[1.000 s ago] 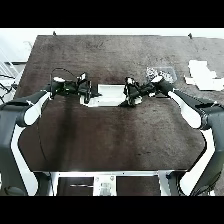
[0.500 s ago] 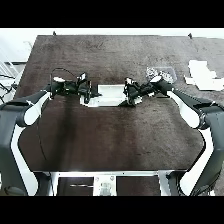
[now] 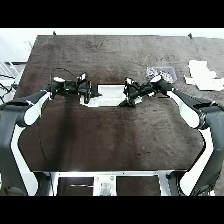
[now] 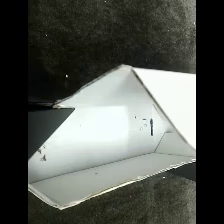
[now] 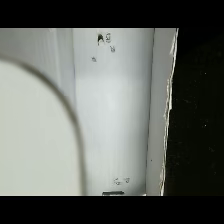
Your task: Fold the box and place the chain.
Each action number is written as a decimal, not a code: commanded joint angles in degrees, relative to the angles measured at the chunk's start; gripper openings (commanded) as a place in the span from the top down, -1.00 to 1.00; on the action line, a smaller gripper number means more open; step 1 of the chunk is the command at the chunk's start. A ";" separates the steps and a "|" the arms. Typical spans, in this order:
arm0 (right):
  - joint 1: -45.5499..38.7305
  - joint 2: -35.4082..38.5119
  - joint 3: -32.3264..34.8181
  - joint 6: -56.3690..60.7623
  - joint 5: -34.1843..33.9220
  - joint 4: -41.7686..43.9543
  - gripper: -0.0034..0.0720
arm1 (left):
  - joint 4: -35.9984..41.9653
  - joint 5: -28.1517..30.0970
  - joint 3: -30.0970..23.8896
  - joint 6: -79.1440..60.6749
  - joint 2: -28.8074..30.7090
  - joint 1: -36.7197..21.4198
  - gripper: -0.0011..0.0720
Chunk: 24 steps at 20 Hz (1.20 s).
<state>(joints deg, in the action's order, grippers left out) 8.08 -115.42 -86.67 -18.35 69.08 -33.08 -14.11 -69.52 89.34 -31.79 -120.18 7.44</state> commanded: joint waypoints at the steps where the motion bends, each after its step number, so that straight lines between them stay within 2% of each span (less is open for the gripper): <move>1: 0.04 -0.04 -0.07 0.07 0.00 0.00 -0.64 | -0.02 0.00 0.07 0.00 -0.02 -0.04 0.92; 21: 0.02 -0.04 -0.04 0.04 -0.02 0.02 -0.64 | 0.94 -1.03 0.07 0.24 -0.02 -0.04 0.91; 22: 0.02 -0.04 -0.04 0.07 -0.02 0.02 -0.64 | 0.96 -1.99 0.07 0.22 0.00 -0.04 0.77; 23: 0.02 -0.04 -0.04 0.07 -0.02 0.02 -0.64 | 1.01 -3.43 0.07 0.22 -0.02 -0.04 0.30; 24: 0.02 -0.04 -0.04 0.07 -0.02 0.02 -0.64 | 1.03 -4.15 0.07 0.26 -0.02 -0.04 0.24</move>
<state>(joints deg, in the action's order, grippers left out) 8.08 -115.44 -86.67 -18.26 69.01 -33.08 -12.97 -71.42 89.36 -31.59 -120.18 7.44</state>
